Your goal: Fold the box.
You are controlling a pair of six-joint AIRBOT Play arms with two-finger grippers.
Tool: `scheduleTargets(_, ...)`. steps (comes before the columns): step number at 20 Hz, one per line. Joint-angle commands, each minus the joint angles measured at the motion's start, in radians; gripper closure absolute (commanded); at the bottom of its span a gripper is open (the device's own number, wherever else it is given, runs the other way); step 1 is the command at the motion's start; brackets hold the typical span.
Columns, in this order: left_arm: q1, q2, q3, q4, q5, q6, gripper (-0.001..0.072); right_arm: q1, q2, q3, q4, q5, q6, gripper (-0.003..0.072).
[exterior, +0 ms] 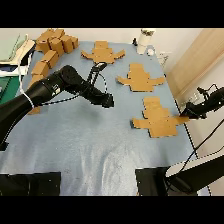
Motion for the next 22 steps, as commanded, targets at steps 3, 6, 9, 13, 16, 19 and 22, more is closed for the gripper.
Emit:
scheduleTargets(3,0.007,0.000,0.001,-0.021,-0.056,0.000,0.0226,0.049,-0.003,-0.023,0.164,-0.175,-0.006,0.0683)
scheduleTargets(6,0.041,0.000,0.001,-0.031,-0.098,0.000,0.0226,0.124,0.029,-0.097,0.234,-0.168,0.049,0.0684)
scheduleTargets(9,0.123,0.000,0.001,-0.031,-0.158,0.004,0.0226,0.232,0.136,-0.215,0.280,-0.067,0.098,0.0684)
scheduleTargets(13,0.233,0.000,0.001,-0.034,-0.248,0.043,0.0227,0.402,0.365,-0.397,0.283,0.143,0.127,0.0685)
scheduleTargets(16,0.273,0.000,-0.009,-0.033,-0.301,0.077,0.0226,0.502,0.537,-0.548,0.263,0.283,0.160,0.0681)
scheduleTargets(19,0.280,0.000,-0.039,-0.033,-0.311,0.089,0.0227,0.544,0.574,-0.619,0.163,0.306,0.220,0.0334)
scheduleTargets(22,0.280,0.000,-0.055,-0.034,-0.327,0.090,0.0227,0.546,0.542,-0.625,0.079,0.294,0.263,0.0334)
